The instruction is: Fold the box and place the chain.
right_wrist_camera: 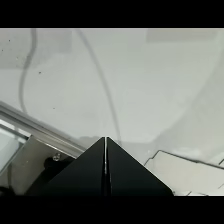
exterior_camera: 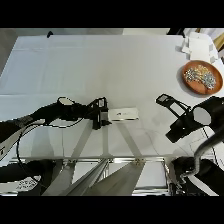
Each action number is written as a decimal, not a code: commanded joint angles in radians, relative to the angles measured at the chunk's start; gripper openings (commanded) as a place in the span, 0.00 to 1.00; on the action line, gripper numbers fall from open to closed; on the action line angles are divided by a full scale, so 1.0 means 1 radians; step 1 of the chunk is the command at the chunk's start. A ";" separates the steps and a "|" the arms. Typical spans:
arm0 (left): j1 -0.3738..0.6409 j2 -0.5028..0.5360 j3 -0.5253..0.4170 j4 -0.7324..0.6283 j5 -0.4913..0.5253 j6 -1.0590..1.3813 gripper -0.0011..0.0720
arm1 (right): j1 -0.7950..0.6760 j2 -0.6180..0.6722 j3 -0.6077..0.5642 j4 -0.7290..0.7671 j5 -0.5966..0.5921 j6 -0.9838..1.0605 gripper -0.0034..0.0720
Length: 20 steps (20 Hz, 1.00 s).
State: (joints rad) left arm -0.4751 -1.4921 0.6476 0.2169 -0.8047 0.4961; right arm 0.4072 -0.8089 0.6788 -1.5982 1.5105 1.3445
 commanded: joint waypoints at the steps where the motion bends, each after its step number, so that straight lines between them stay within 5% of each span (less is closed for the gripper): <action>1: 0.000 0.000 0.000 0.000 0.000 0.000 0.20 | 0.000 -0.016 -0.004 -0.013 0.047 0.020 0.07; 8: 0.000 0.000 0.000 0.000 0.000 0.000 0.20 | 0.000 -0.092 -0.014 0.011 -0.070 0.072 0.07; 20: 0.000 0.000 0.000 0.000 0.000 0.000 0.18 | 0.000 -0.092 -0.014 0.009 -0.068 0.072 0.07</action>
